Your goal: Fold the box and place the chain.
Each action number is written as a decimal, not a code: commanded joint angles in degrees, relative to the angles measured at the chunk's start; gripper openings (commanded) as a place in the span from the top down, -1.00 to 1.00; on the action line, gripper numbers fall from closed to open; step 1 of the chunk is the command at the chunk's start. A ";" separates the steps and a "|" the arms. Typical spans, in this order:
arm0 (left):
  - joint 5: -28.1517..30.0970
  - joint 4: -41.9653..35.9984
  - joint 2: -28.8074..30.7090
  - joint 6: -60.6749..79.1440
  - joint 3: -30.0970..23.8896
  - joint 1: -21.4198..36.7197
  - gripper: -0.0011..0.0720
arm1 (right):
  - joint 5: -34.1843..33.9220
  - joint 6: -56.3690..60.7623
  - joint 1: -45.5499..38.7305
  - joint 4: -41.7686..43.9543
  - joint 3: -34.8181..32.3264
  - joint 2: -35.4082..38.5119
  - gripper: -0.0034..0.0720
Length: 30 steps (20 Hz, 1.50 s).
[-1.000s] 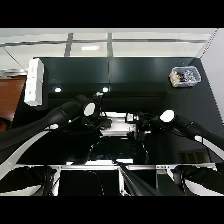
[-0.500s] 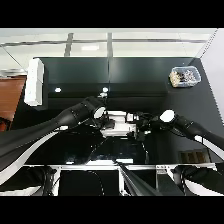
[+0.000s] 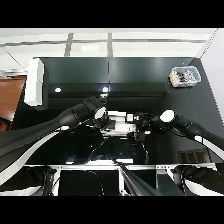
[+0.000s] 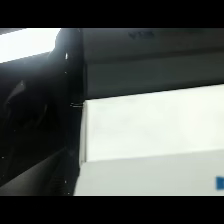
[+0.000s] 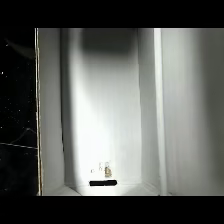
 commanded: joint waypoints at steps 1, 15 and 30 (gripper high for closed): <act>1.07 -0.37 0.00 -0.24 0.07 0.00 -0.29 | -0.02 0.07 0.00 0.04 0.00 0.00 0.86; 1.68 -0.46 0.00 -1.73 0.07 0.00 0.89 | 1.31 1.09 0.02 0.66 0.11 0.50 -0.95; 1.53 -0.31 0.00 -3.15 0.07 0.00 0.89 | 10.03 5.88 -4.42 -4.15 0.52 8.17 0.12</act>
